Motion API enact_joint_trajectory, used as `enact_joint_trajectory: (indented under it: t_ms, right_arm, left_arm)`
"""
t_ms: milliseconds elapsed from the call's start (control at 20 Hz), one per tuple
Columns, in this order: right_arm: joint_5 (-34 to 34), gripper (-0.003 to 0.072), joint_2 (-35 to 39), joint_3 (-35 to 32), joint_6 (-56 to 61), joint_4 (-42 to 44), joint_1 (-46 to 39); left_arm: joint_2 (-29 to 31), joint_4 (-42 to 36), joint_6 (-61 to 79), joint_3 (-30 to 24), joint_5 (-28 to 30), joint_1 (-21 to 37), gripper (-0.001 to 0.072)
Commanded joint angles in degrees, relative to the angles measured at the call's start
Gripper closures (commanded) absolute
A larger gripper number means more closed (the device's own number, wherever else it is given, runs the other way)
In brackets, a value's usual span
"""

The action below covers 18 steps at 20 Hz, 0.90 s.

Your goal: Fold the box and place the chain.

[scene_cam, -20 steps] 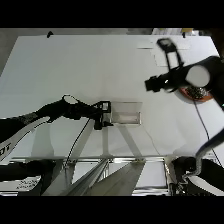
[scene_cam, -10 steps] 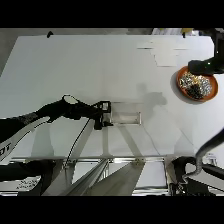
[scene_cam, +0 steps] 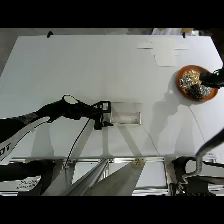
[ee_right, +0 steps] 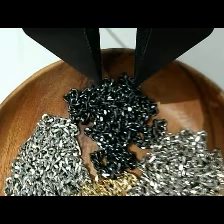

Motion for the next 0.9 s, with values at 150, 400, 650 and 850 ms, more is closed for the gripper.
enact_joint_trajectory:
  t_ms: [150, 400, 650, 850]
  right_arm:
    - [1.1, 0.0486, -4.8, 0.0, 0.0, -0.2, -1.1]
    - [-1.7, 0.0486, -5.6, 0.0, -1.4, -0.2, -1.1]
    - [-1.5, 0.0486, -6.6, 0.0, -4.3, -0.2, -1.1]
    - [-1.1, 0.0486, -7.6, 0.0, -4.5, -0.2, -1.1]
  left_arm:
    - [0.0, 0.0, 0.0, 0.0, 0.0, 0.0, 0.0680]
    - [0.0, 0.0, 0.0, 0.0, 0.0, 0.0, 0.0680]
    - [0.0, 0.0, 0.0, 0.0, 0.0, 0.0, 0.0680]
    - [0.0, 0.0, 0.0, 0.0, 0.0, 0.0, 0.0680]
